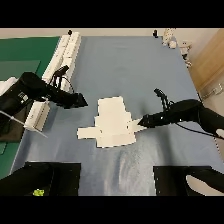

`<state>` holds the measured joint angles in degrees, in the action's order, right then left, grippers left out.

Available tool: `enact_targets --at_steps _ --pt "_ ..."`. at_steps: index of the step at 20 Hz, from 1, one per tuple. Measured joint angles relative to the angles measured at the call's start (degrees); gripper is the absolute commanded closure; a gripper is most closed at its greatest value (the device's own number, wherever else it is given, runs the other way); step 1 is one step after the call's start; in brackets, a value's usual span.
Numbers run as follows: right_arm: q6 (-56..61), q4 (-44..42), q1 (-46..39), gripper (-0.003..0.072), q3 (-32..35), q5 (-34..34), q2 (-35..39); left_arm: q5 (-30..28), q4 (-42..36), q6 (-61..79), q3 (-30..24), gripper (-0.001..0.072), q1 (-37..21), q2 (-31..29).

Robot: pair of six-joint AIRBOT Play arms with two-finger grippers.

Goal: Fold the box.

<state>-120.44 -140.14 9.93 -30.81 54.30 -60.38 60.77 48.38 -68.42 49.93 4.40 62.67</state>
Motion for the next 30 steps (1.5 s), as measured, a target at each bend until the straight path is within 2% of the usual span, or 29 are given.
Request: enact_targets --at_steps 3,7,13,17,21,22,23,24,30 --pt "0.9 0.2 2.8 0.0684 2.8 -2.8 4.7 2.8 -6.8 6.0 0.0 0.0262 -2.3 6.2" --pt "2.1 0.4 4.3 0.0684 4.0 -4.1 7.1 4.8 -13.8 13.3 0.7 0.0262 -3.1 15.4" --pt "2.9 0.5 4.7 0.0684 4.4 -4.6 7.9 8.0 -19.1 19.7 6.5 0.0262 -1.4 26.8" --pt "3.0 0.9 4.8 0.0685 4.4 -4.5 8.0 9.8 -20.4 21.9 10.5 0.0263 0.0 31.8" --pt "3.0 1.0 4.8 0.0684 4.5 -4.5 8.0 13.2 -21.3 24.9 13.5 0.0265 2.6 34.4" --pt "3.0 1.1 4.8 0.0684 4.5 -4.4 8.0 14.0 -21.3 25.6 13.9 0.0377 3.2 34.6" --pt "3.0 1.1 4.8 0.0684 4.5 -4.4 8.0 14.8 -21.3 26.3 14.3 0.0563 3.7 34.8" --pt "3.0 1.1 4.8 0.0685 4.5 -4.4 8.0 15.6 -21.3 27.1 14.5 0.0606 4.2 34.9" --pt "3.0 1.2 4.8 0.0684 4.5 -4.3 8.0 19.4 -21.0 30.8 15.0 0.0608 5.1 35.3"
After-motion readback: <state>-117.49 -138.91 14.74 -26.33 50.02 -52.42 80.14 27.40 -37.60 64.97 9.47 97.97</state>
